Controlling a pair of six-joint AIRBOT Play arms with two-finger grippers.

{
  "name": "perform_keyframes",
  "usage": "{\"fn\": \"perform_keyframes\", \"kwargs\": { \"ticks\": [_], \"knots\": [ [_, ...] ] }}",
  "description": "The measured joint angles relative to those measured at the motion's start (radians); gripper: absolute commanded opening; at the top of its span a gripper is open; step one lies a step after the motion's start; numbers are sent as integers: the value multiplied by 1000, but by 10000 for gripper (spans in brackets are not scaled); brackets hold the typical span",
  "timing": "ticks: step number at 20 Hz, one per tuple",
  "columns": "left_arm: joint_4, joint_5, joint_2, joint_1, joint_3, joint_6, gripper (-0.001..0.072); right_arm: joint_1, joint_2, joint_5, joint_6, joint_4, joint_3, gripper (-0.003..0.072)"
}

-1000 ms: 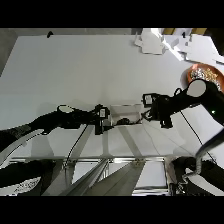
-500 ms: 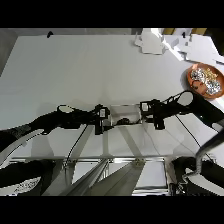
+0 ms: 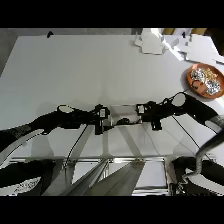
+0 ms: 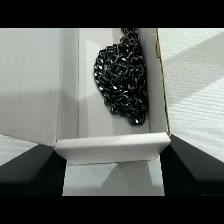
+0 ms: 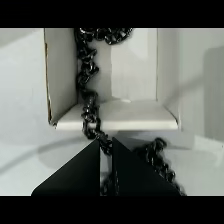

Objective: Fold the box and place the chain.

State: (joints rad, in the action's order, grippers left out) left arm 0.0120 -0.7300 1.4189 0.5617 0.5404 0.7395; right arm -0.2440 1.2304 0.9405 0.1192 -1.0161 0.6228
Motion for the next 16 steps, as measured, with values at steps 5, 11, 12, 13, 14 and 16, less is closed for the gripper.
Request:
{"fn": "perform_keyframes", "kwargs": {
  "ticks": [5, 11, 12, 13, 14, 16],
  "knots": [
    [0, 0, 0, 0, 0, 0, 29, -1, -122, 181, -157, -183, 111, 17],
    [0, 0, 0, 0, 0, 0, 29, -57, -260, 362, -251, -190, 332, 17],
    [0, 0, 0, 0, 0, 0, 29, -76, -270, 376, -266, -177, 364, 17],
    [0, 0, 0, 0, 0, 0, 29, -100, -278, 385, -282, -159, 396, 17],
    [0, 0, 0, 0, 0, 0, 29, -125, -285, 387, -296, -136, 423, 17],
    [0, 0, 0, 0, 0, 0, 29, -179, -291, 367, -312, -86, 458, 17]
  ]
}}
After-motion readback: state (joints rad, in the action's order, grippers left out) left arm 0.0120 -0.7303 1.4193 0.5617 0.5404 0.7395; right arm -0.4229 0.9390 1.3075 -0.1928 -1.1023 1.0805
